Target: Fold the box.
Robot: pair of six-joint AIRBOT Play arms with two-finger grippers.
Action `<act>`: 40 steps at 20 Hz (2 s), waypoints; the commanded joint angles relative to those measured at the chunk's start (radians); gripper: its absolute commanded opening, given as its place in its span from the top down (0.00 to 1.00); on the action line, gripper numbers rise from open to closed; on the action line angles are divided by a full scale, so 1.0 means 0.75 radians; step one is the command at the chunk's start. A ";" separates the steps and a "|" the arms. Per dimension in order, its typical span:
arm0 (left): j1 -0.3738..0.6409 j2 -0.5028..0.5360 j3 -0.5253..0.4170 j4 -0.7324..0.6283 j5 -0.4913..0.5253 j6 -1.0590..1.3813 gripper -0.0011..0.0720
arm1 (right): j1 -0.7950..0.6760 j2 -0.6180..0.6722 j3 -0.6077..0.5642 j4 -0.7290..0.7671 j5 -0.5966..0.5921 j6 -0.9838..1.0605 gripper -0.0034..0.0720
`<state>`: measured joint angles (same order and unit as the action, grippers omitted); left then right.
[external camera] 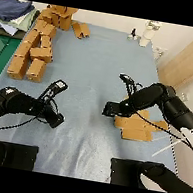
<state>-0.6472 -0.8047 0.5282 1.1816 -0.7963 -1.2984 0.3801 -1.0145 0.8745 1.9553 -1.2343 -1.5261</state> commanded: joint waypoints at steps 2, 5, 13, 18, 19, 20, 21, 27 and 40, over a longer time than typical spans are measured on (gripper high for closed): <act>0.001 0.001 0.001 0.001 0.000 0.001 0.04 | 0.000 -0.001 0.001 0.003 0.006 0.001 0.01; 0.001 0.001 0.001 0.001 0.001 0.001 0.04 | 0.001 -0.001 0.001 0.096 0.001 0.000 0.01; 0.001 0.001 0.001 0.001 0.074 0.005 0.04 | 0.000 -0.003 0.001 0.186 0.080 0.058 0.03; 0.001 0.001 0.001 -0.005 0.168 -0.007 0.04 | -0.061 -0.003 0.042 -0.369 -0.024 0.405 0.13; 0.001 0.001 0.001 -0.021 0.176 -0.007 0.04 | -0.117 -0.003 0.063 -0.587 -0.112 0.446 0.13; 0.001 0.001 0.001 -0.043 0.174 -0.009 0.04 | -0.191 -0.003 0.078 -0.787 -0.200 0.447 0.13; 0.001 0.001 0.001 -0.063 0.175 -0.010 0.04 | -0.273 -0.003 0.083 -0.946 -0.261 0.434 0.13; 0.001 0.001 0.001 -0.085 0.179 -0.011 0.04 | -0.869 -0.035 0.081 -0.959 -0.134 0.076 0.13; -0.002 0.001 0.001 -0.121 0.249 -0.012 0.04 | -1.255 -0.395 0.081 -0.385 -0.088 -0.696 0.23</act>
<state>-0.6476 -0.8047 0.5282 1.0954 -0.6212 -1.3075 -0.5446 -1.2575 0.9344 1.5761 -1.2980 -1.9465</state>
